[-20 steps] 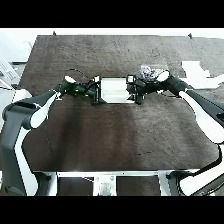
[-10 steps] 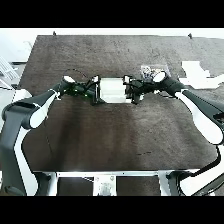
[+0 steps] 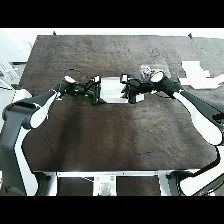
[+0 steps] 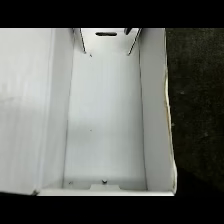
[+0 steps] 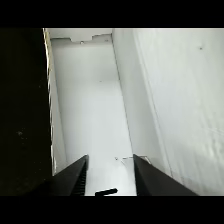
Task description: Fold the box and place the chain.
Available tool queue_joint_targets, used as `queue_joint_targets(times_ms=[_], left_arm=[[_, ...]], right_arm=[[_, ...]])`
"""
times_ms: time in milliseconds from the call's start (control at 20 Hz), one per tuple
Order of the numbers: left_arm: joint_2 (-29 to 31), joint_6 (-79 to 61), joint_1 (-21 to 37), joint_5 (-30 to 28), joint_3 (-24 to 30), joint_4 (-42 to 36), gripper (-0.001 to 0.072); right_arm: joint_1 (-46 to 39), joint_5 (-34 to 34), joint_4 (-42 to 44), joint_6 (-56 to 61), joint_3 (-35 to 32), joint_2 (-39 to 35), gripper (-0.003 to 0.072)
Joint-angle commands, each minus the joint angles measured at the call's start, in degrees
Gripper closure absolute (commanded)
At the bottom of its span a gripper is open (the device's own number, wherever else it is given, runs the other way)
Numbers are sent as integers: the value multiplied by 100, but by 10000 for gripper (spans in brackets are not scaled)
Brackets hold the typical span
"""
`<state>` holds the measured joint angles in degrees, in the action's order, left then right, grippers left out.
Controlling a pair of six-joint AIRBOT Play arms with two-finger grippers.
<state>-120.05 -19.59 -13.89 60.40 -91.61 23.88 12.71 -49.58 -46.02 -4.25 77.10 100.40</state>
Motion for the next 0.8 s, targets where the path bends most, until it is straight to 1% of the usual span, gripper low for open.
queue_joint_targets(times_ms=[0, 50, 150, 550, 600, 650, 700, 750], left_arm=[[2, 4, 7, 9, -2, 4, 350], [2, 4, 7, 11, -2, 4, 350], [2, 4, 7, 9, -2, 4, 350], [2, 4, 7, 11, -2, 4, 350], [2, 4, 7, 11, -2, 4, 350], [2, 4, 7, 11, -2, 4, 350], [2, 4, 7, 11, -2, 4, 350], [2, 4, 7, 11, -2, 4, 350]], right_arm=[[-4, 31, -2, 11, 2, 2, 247], [-4, 31, -4, 11, 2, 2, 246], [-4, 31, -7, 9, 2, 2, 134], [-7, 28, -13, 15, 2, 0, 135], [-4, 26, -105, 17, 2, -4, 187], [-4, 24, -273, 98, 4, -11, 300], [-7, 17, -402, 205, 4, -13, 332], [-7, -22, -579, 308, 4, -13, 335]])
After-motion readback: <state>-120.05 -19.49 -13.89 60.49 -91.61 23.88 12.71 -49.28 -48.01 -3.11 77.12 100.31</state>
